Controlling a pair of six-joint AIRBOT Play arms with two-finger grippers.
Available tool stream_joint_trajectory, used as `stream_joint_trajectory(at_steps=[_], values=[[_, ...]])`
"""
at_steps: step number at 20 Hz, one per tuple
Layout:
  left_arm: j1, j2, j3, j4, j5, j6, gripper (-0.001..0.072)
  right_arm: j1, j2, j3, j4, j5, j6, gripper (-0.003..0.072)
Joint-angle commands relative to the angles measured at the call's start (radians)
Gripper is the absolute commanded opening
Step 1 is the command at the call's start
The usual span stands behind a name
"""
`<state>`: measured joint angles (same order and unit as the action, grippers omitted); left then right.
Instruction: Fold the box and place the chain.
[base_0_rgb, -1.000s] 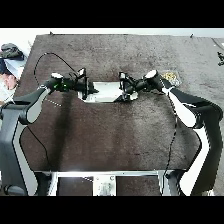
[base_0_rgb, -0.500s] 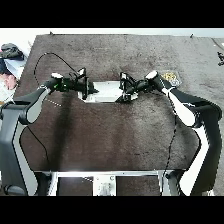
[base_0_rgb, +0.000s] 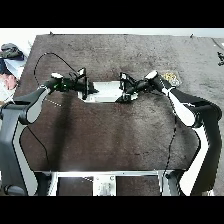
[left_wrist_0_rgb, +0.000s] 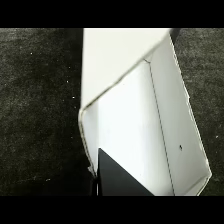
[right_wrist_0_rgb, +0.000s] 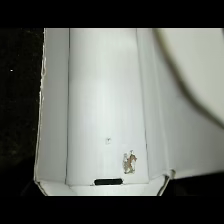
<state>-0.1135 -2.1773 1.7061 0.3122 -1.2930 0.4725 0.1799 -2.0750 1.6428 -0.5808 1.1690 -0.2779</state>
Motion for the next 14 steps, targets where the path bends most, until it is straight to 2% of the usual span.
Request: stream_joint_trajectory(at_steps=[1,14], values=[[0.0,0.001,0.0,0.0,0.0,0.0,0.0012,0.006,-0.001,0.008,0.001,0.002,-0.006,0.0613],[0.0,0.001,0.0,0.0,0.0,0.0,0.0012,0.008,-0.015,0.03,-0.031,0.006,0.028,0.0594]])
